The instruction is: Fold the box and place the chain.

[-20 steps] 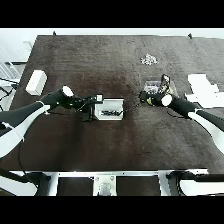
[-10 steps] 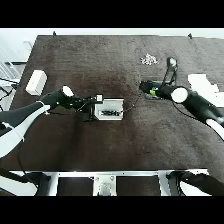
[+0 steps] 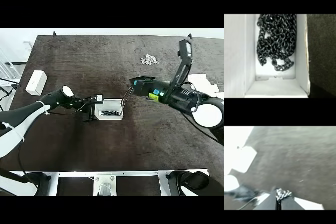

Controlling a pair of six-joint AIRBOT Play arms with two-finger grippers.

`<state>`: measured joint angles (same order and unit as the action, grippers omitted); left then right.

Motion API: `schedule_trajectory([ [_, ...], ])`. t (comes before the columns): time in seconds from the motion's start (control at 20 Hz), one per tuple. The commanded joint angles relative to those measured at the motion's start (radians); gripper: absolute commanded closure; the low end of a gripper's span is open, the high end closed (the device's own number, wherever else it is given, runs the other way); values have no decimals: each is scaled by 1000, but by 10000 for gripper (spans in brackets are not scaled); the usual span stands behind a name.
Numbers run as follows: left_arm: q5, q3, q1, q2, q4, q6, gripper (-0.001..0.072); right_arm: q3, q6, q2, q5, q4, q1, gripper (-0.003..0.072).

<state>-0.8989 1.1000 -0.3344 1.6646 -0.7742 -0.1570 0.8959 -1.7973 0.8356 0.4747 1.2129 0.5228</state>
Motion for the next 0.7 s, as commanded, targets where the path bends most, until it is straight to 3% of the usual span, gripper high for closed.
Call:
schedule_trajectory([
  [0.0,0,0,1,0,0,0,234,0,-36,8,-23,0,96,680],
  [0.65,0,0,1,0,0,0,234,-27,-24,271,-116,-5,157,680],
])
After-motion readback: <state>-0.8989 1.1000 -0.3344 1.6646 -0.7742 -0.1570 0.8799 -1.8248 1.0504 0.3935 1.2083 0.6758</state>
